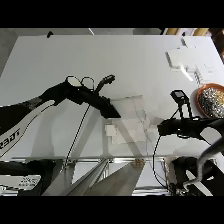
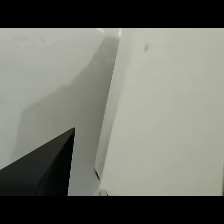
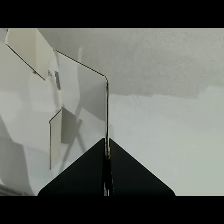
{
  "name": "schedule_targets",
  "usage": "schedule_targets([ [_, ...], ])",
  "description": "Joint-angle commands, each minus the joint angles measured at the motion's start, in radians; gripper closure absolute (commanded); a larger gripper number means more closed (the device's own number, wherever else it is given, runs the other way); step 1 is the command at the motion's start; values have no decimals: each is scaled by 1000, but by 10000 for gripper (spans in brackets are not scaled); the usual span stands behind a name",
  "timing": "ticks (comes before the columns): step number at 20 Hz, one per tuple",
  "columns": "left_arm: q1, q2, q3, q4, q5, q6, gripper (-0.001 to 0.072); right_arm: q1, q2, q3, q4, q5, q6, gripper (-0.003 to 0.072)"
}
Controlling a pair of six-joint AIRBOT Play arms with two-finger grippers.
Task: Fold the box and place the chain.
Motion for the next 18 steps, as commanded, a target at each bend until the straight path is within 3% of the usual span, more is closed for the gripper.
schedule_targets([
  [1,-25,-8,-2,-55,80,54,183,1,1,-1,0,0,0,674],
  [2,-25,-8,-2,-45,77,54,222,1,1,-1,0,1,0,674],
  [7,-27,-8,-2,26,11,53,232,1,1,-1,1,3,0,674],
  [8,-29,-8,-2,42,12,51,316,1,1,-1,1,3,0,674],
  [11,-31,-8,-1,45,38,56,709,1,1,-1,2,3,0,673],
  [13,-30,-3,-1,46,45,95,706,1,2,3,2,6,-1,671],
  [14,-30,9,-1,51,52,97,709,1,2,15,3,20,-8,637],
  [17,-48,103,-1,159,106,21,713,1,2,99,2,115,-39,362],
  [18,-62,147,-2,206,104,20,714,1,2,137,0,167,-71,338],
])
